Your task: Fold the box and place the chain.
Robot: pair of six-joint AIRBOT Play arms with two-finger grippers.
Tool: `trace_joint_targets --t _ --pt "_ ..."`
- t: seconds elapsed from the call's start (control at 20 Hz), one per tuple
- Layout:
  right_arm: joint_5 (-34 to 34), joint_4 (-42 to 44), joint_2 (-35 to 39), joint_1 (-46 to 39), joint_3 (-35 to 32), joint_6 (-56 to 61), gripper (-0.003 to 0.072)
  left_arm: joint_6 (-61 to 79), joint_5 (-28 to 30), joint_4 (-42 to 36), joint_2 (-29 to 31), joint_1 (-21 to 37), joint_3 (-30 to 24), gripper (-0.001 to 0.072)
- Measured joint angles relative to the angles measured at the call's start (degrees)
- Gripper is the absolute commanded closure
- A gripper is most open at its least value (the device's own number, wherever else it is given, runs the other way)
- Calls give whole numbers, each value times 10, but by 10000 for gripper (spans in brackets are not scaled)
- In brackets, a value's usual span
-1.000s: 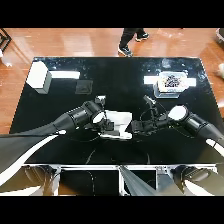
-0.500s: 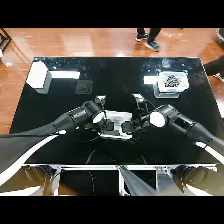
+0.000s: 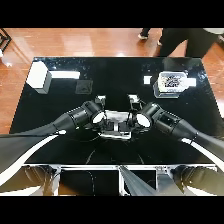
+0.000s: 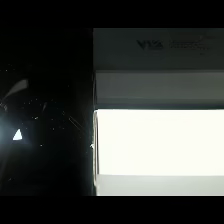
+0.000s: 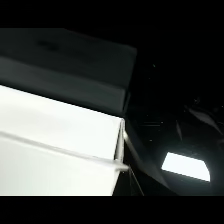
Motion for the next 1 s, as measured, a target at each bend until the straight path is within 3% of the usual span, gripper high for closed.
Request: trace_joint_targets --t 0.6,0.65,0.75,1.0 --pt "8 -5 -33 3 4 104 323 1 2 0 0 0 0 686" --pt "9 -4 -37 3 4 110 395 1 2 0 0 0 0 686" --pt "9 3 -43 3 4 118 422 1 3 0 0 0 0 685" --pt "9 8 -50 3 4 132 423 1 3 2 0 0 0 686"
